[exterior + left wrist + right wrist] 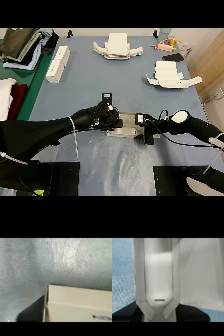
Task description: Fold the box.
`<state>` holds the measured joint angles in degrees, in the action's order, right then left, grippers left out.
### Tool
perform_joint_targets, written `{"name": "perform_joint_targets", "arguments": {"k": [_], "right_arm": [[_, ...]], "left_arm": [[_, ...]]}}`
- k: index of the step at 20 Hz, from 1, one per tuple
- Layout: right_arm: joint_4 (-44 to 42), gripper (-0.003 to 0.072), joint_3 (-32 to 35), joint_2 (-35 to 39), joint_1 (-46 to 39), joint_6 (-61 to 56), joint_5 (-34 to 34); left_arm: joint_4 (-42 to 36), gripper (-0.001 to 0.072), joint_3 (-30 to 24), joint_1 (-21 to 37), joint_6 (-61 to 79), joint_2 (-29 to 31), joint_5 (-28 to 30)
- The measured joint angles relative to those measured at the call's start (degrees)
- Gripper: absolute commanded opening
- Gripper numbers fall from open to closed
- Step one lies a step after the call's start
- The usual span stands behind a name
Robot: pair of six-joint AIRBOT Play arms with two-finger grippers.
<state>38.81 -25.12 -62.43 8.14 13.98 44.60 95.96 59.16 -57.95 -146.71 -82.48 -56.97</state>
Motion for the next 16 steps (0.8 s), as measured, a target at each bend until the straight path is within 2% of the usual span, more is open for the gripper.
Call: {"name": "perform_joint_targets", "arguments": {"k": [8, 16], "right_arm": [[0.0, 0.0459, 0.0, 0.0, 0.0, 0.2, 0.0], [0.0, 0.0459, 0.0, 0.0, 0.0, 0.3, 0.0]], "left_arm": [[-0.1, 0.0375, 0.3, -0.3, -0.9, 0.1, -1.2], [-0.1, 0.0374, 4.2, -0.3, 1.4, 0.0, -4.6]]}}
